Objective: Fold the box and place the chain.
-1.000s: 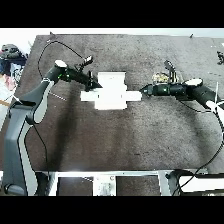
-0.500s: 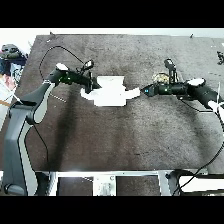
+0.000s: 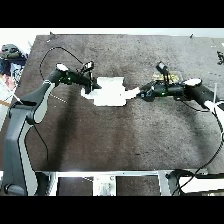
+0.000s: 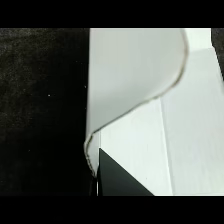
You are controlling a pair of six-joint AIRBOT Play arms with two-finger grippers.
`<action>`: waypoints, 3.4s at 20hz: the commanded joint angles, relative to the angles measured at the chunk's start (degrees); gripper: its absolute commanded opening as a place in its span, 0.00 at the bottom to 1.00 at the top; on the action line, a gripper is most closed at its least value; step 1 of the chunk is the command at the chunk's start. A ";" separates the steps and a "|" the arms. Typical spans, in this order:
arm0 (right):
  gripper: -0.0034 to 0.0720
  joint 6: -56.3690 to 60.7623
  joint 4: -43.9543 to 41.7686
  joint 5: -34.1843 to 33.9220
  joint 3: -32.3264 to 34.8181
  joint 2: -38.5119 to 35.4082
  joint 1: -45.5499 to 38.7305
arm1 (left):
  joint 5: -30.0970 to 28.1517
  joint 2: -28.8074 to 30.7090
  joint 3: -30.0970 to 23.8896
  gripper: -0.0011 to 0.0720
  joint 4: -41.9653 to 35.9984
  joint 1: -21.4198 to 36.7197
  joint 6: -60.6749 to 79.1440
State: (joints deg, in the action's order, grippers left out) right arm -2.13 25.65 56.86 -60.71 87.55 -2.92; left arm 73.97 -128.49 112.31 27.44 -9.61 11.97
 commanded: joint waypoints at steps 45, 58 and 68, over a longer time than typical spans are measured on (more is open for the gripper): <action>0.99 -17.57 4.17 -15.52 -6.43 7.58 14.03 | -0.09 -0.68 0.00 0.03 -0.72 0.02 -1.01; 0.93 -14.14 6.73 -9.51 -14.12 11.74 11.28 | -0.11 -0.68 0.00 0.03 -0.70 0.02 -0.98; 0.93 -11.52 10.58 -1.33 -20.92 16.33 9.27 | -0.07 -0.68 0.00 0.03 -0.70 0.02 -1.01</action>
State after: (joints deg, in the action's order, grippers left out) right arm -16.10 35.27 50.92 -77.82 101.34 7.33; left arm 73.87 -129.14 112.31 26.74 -9.58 10.94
